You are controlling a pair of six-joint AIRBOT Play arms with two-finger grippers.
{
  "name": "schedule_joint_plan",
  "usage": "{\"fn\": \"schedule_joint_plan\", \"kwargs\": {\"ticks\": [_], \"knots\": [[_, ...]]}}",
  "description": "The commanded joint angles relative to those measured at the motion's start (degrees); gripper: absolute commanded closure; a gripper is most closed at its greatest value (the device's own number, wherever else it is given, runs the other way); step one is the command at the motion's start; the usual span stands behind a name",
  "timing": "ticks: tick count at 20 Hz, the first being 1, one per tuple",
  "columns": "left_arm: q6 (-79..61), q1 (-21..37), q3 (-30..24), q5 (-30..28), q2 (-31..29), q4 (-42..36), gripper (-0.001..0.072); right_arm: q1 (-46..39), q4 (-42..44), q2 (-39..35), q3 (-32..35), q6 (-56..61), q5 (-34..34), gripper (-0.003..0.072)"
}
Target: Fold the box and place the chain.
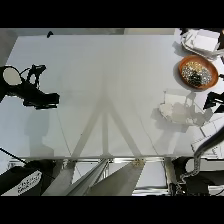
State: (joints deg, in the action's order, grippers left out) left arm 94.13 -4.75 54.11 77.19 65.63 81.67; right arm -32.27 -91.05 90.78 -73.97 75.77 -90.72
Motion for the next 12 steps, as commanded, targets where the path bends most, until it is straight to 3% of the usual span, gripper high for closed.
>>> {"fn": "schedule_joint_plan", "kwargs": {"ticks": [1, 5, 7, 12], "knots": [[0.0, 0.0, 0.0, 0.0, 0.0, 0.0, 0.0559, 0.8, -3.1, 2.2, 0.0, -1.0, -0.8, 0.0236], [0.0, 0.0, 0.0, 0.0, 0.0, 0.0, 0.0559, 0.8, -3.5, 3.7, 0.1, -1.1, -2.7, 0.0308], [0.0, 0.0, 0.0, 0.0, 0.0, 0.0, 0.0559, 0.8, -5.4, 4.3, 0.1, -1.1, -2.0, 0.0677], [0.0, 0.0, 0.0, 0.0, 0.0, 0.0, 0.0559, 2.4, 1.1, 3.8, 0.1, -6.6, -3.1, 0.068]]}}
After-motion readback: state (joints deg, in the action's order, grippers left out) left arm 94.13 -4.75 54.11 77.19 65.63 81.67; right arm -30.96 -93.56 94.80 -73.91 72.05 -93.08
